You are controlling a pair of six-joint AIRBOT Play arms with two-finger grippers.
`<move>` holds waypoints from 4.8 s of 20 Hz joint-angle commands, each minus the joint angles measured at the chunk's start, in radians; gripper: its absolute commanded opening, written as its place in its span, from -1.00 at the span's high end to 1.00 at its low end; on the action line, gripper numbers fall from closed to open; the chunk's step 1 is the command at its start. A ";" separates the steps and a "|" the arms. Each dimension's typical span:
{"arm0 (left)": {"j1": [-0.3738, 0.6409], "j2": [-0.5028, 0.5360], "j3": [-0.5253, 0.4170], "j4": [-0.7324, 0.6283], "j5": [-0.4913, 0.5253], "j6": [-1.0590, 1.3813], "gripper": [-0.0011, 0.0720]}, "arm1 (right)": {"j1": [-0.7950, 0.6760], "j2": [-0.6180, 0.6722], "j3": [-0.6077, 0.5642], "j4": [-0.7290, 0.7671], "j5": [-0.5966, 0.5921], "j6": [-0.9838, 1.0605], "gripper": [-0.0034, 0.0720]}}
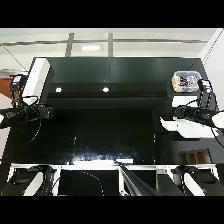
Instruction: Fold the box and place the chain.
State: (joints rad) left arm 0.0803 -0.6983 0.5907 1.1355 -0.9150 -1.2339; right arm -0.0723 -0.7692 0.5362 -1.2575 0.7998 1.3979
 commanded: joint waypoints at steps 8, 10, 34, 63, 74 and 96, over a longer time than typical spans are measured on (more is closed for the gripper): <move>0.000 -0.016 -0.001 -0.153 0.277 -0.001 0.87 | -0.001 -0.002 0.000 0.010 -0.134 -0.002 -0.99; 0.000 -0.031 0.000 -0.171 0.269 -0.007 -0.35 | -0.011 -0.002 0.000 -0.022 -0.141 -0.002 -1.00; 0.000 -0.049 0.000 -0.183 0.177 -0.003 -0.97 | -0.966 -0.806 0.653 0.217 0.619 -0.437 -0.98; 0.000 -0.051 0.000 -0.183 0.158 -0.003 -0.97 | -0.786 -0.779 0.449 0.478 0.808 -0.550 0.83; -0.018 -0.051 0.000 -0.257 0.060 0.001 -0.97 | -0.159 -0.138 -0.079 0.870 0.196 -0.457 0.81; -0.150 -0.703 0.003 -0.858 -0.187 0.676 -0.97 | 0.654 -0.043 -0.214 0.838 -0.422 -0.489 0.81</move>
State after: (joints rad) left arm -0.0681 -1.3098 0.5922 0.4126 -1.0832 -0.7452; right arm 0.5774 -0.8124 0.3229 -0.4191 0.3714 0.9089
